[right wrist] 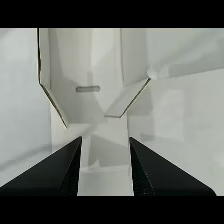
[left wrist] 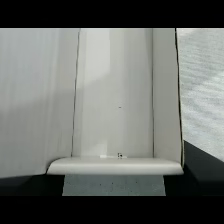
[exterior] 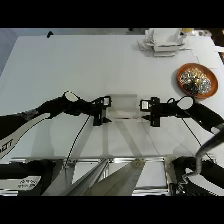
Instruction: Fold the box and place the chain.
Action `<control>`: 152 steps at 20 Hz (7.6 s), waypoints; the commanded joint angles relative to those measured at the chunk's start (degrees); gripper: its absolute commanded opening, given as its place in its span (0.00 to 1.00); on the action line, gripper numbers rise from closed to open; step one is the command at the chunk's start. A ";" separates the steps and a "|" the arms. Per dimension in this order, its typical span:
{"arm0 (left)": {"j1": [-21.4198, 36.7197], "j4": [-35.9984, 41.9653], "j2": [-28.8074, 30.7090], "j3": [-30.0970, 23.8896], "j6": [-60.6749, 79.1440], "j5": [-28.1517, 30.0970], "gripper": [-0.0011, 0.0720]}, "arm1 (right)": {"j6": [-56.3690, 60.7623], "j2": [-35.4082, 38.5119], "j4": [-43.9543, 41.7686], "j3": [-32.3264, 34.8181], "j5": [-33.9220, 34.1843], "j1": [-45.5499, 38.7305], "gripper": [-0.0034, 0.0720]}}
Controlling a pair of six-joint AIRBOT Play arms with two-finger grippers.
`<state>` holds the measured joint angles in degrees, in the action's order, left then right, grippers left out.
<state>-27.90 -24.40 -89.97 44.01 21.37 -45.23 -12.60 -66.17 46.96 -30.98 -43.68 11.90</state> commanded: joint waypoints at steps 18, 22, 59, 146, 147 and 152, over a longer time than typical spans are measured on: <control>-0.04 -0.07 0.04 0.00 0.04 0.00 0.23 | 4.90 1.20 4.72 -0.07 -2.71 0.17 0.62; -0.04 -0.07 0.04 0.00 0.04 0.00 0.23 | 4.61 1.07 -2.47 -0.07 2.69 1.84 0.94; -0.04 -0.07 0.04 0.00 0.04 0.00 0.23 | 9.81 -2.27 -0.61 -0.09 -0.26 3.80 0.39; -0.04 -0.07 0.04 0.00 0.04 0.00 0.23 | 34.75 4.37 6.54 -0.09 3.06 5.70 0.17; -0.04 -0.07 0.04 0.00 0.04 0.00 0.23 | 40.02 5.88 8.52 -0.09 3.91 5.70 0.13; -0.04 -0.07 0.04 0.00 0.04 0.00 0.23 | 73.59 10.14 18.84 -0.09 4.26 -4.35 0.06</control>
<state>-27.90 -24.43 -89.97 44.01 21.39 -45.23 37.93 -58.08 58.02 -31.05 -39.24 12.93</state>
